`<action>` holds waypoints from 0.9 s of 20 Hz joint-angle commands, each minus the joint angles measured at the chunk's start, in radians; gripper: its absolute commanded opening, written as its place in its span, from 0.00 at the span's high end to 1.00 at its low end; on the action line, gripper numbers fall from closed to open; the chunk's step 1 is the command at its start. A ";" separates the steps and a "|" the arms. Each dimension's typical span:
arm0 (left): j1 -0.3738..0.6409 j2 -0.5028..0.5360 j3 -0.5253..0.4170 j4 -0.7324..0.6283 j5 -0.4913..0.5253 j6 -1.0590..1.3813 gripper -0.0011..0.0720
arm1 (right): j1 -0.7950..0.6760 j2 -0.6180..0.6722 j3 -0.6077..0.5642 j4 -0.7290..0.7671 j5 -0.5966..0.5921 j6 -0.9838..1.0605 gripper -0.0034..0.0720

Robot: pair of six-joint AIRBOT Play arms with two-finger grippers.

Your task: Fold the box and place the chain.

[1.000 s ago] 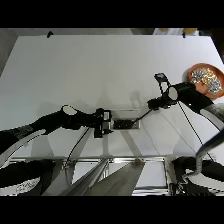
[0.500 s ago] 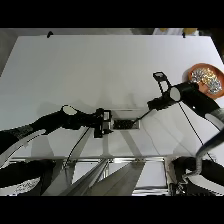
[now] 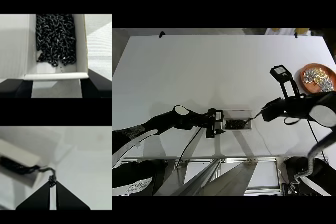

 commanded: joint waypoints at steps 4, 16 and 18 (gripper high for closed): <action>0.001 0.001 0.000 0.000 0.000 0.000 0.80 | 0.147 0.054 0.051 0.260 -0.077 -0.017 0.94; 0.001 0.001 0.000 0.000 0.000 0.000 0.80 | 0.209 -0.234 0.051 0.169 -0.146 -0.064 0.88; 0.001 0.001 0.000 0.000 0.000 0.000 0.80 | 0.229 -0.273 0.051 0.166 -0.189 -0.074 0.88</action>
